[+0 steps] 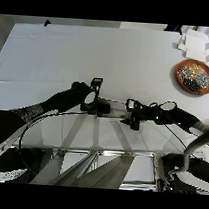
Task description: Fold the box and place the chain.
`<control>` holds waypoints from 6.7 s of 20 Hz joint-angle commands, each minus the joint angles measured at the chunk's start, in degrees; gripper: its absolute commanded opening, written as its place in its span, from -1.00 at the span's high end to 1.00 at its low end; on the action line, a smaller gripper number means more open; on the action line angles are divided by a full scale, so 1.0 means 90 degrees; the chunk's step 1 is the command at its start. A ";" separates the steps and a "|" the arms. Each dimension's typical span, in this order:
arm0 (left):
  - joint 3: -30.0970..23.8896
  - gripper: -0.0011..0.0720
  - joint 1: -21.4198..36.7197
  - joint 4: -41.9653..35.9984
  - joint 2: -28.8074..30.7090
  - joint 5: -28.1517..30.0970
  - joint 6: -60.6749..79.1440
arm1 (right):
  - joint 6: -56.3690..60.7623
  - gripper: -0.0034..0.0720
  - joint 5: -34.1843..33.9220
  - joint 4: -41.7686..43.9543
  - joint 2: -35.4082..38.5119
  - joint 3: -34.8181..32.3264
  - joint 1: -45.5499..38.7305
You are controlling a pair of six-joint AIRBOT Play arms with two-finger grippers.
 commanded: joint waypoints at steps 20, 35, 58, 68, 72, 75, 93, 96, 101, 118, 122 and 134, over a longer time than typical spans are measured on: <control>0.0848 0.96 -0.0085 0.0046 -0.0610 -0.1100 0.0221 | 0.0010 -0.10 -0.0002 0.0010 0.0002 0.0000 0.0007; 0.0848 0.43 -0.0075 0.0211 -0.0325 -0.1095 0.0143 | 0.0010 -0.10 -0.0002 0.0010 0.0002 0.0000 0.0007; 0.0568 -0.11 0.0163 0.0291 0.0272 -0.1285 0.0903 | 0.0010 -0.10 -0.0002 0.0010 0.0002 0.0000 0.0007; -0.0712 -0.66 0.1297 -0.0505 0.2497 -0.0478 0.4306 | 0.0010 -0.10 -0.0002 0.0010 0.0002 0.0000 0.0007; -0.2242 -0.82 0.2288 -0.2375 0.3456 0.0172 1.0926 | 0.0010 -0.10 -0.0002 0.0007 0.0002 0.0000 0.0007; -0.3050 -0.81 0.2970 -0.4065 0.3339 0.0517 1.4637 | 0.0010 -0.10 -0.0002 0.0010 0.0002 0.0000 0.0007; -0.2399 -0.95 0.3104 -0.6375 0.0255 -0.0177 1.8309 | 0.0010 -0.10 -0.0002 0.0010 0.0002 0.0000 0.0007; -0.2399 -0.95 0.3094 -0.6288 0.0233 -0.0192 1.8311 | 0.0010 -0.10 -0.0002 0.0010 0.0002 0.0000 0.0007; -0.2399 -0.95 0.3019 -0.6343 0.0233 -0.0257 1.8323 | 0.0010 -0.10 -0.0002 0.0010 0.0002 0.0000 0.0007; -0.2397 -0.94 0.2766 -0.6654 0.0197 -0.0015 1.8214 | 0.0010 -0.10 -0.0002 0.0010 0.0002 0.0000 0.0007; -0.2397 -0.93 0.2749 -0.6654 0.0197 0.0012 1.8200 | 0.0010 -0.10 -0.0002 0.0010 0.0002 0.0000 0.0007; -0.2397 0.08 0.2489 -0.6611 0.0223 0.0532 1.7940 | 0.0010 -0.10 -0.0002 0.0010 0.0002 0.0000 0.0007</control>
